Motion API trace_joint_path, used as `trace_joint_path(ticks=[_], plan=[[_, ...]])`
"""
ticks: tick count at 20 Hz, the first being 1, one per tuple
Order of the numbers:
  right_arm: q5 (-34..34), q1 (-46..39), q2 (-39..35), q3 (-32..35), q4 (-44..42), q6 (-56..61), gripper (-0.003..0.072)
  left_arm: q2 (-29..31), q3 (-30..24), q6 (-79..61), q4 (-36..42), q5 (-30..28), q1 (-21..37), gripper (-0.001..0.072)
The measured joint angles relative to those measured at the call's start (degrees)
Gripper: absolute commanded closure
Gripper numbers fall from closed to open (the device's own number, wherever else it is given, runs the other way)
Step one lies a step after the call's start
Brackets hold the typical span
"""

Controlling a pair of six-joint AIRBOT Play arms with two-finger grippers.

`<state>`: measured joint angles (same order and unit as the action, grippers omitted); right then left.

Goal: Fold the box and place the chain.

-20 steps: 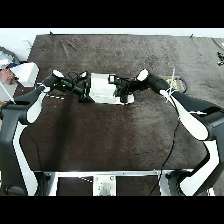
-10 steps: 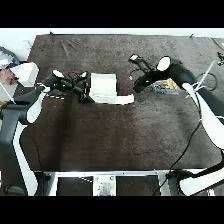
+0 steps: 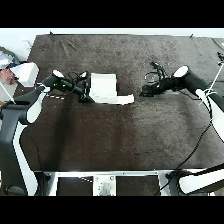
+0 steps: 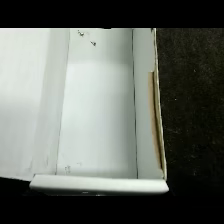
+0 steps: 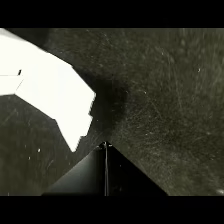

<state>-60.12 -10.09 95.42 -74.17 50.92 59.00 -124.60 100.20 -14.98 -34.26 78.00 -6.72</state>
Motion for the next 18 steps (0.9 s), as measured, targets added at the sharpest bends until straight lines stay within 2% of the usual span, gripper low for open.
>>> trace_joint_path(ticks=[6, 15, 17, 18], plan=[[6.67, -0.26, 0.02, 8.41, -11.39, -5.55, 0.0708, 0.0, 0.0, 0.0, 0.0, 0.0, 0.0, 0.034], [9.22, 5.11, 4.04, 10.82, -26.71, -14.32, 0.0706, 0.0, 0.0, -0.02, 0.0, 0.0, 0.0, 0.0339], [10.49, 5.57, 3.5, 10.84, -28.3, -15.1, 0.0672, 0.0, 0.0, -0.02, 0.0, 0.0, 0.0, 0.034], [11.32, 5.77, 2.93, 10.82, -28.85, -15.43, 0.0582, 0.0, 0.0, -0.02, 0.0, 0.0, 0.0, 0.0339]])
